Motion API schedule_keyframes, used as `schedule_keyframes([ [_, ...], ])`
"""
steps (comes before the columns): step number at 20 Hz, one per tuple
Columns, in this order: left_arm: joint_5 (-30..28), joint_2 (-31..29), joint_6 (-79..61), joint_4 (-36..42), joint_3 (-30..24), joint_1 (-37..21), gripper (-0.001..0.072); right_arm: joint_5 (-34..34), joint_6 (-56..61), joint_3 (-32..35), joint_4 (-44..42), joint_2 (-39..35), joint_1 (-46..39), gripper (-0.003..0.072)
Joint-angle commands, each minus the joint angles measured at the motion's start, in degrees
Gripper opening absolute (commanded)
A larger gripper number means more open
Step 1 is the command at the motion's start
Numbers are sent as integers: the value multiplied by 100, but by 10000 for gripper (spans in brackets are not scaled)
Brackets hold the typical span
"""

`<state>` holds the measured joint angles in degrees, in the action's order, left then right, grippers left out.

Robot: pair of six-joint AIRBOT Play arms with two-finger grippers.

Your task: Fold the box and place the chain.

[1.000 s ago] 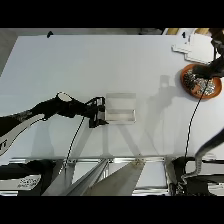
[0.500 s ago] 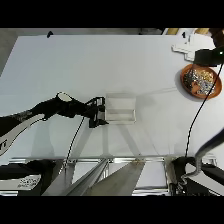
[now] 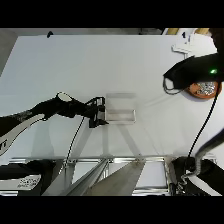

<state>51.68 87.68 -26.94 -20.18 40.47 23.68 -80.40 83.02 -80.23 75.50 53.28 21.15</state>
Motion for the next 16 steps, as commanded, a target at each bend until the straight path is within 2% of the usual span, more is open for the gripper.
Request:
schedule_keyframes([
  [1,0,0,-2,-2,4,-2,151,2,295,136,264,-101,1263,13],
  [3,0,0,0,-2,4,-2,151,428,525,332,557,-101,1856,13],
  [6,0,0,0,-2,4,-2,151,1394,573,868,522,-101,2385,14],
  [9,0,0,0,-2,4,-2,151,2170,739,1698,522,-101,2450,14],
  [12,0,0,-2,-2,4,-2,151,3237,874,2573,415,-68,2450,15],
  [14,-2,0,0,-2,4,-2,151,3641,872,2887,407,136,2448,15],
  [16,0,0,0,-2,4,-2,151,3856,839,2929,363,551,2450,15],
])
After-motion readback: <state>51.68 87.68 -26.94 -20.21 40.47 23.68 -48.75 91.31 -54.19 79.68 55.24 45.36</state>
